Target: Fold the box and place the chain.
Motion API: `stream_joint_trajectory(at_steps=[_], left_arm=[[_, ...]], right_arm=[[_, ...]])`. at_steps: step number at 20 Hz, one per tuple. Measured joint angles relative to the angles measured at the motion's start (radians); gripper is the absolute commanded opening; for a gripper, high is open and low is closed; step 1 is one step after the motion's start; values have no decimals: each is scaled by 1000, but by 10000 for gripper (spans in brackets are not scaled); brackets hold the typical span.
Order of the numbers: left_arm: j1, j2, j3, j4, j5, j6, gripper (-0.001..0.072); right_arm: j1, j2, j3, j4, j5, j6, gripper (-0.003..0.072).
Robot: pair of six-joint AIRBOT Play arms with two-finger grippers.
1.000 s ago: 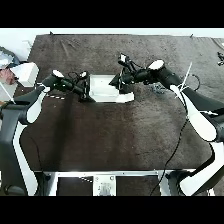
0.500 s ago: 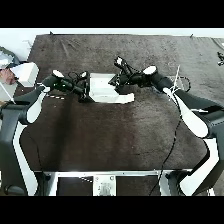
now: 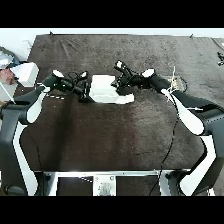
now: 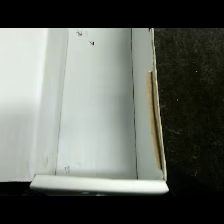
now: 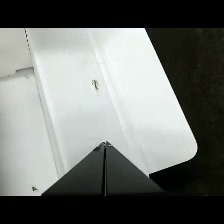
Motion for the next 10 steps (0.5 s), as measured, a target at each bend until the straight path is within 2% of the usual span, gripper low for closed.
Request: stream_joint_trajectory(at_steps=[6,10], left_arm=[[0,0,0,0,0,0,370],[0,0,0,0,0,0,370]], right_arm=[[-2,-13,0,-23,20,0,-20],[-2,26,0,-42,28,0,-21]])
